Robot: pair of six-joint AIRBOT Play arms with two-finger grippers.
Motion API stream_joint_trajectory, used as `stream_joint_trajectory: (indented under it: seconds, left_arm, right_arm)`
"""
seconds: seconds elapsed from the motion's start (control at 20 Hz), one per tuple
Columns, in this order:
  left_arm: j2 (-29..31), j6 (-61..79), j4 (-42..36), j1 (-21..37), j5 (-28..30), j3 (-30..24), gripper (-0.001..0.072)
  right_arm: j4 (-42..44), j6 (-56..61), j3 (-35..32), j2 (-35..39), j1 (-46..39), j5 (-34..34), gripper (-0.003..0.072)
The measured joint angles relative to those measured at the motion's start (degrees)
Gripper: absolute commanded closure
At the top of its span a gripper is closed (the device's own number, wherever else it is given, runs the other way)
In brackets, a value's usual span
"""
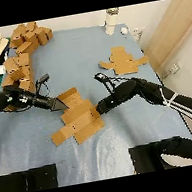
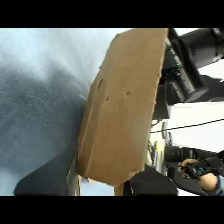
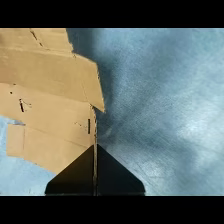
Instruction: Fold the box.
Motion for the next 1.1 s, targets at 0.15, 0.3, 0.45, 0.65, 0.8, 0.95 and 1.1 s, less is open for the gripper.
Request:
stream_joint_trajectory:
  seconds: [0.15, 0.3, 0.45, 0.65, 0.8, 0.95, 1.1]
  left_arm:
    - [-0.61, 0.44, -0.59, -0.31, -0.44, 0.00, 0.0413]
    - [-1.51, 0.72, -1.03, -1.38, -0.15, 0.00, 0.0612]
    - [-2.03, 1.86, -2.14, -1.75, 0.52, 0.00, 0.0700]
    - [-2.23, 3.50, -3.56, -2.08, 1.75, 0.00, 0.0696]
    - [-2.29, 4.59, -4.13, -2.14, 2.73, 0.33, 0.0698]
    - [-1.33, 6.56, -3.80, -3.52, 4.83, 1.11, 0.0698]
    - [1.40, 9.46, -0.83, -7.21, 9.57, 1.46, 0.0698]
  right_arm:
    - [-0.17, 0.33, 0.00, 0.00, 0.00, 0.02, 0.0683]
    - [-0.35, 0.46, 0.00, 0.00, 0.00, 0.04, 0.0682]
    - [-0.42, 0.55, 0.00, 0.00, 0.00, 0.04, 0.0683]
    - [-0.50, 0.61, 0.00, 0.00, -0.02, 0.17, 0.0535]
    - [-1.51, 1.11, 0.11, 0.00, -0.07, 0.07, 0.0276]
    - [-8.74, 7.43, 1.40, 0.00, -1.88, -0.33, 0.0276]
    - [-16.94, 14.53, 4.33, 0.02, -5.55, -2.89, 0.0277]
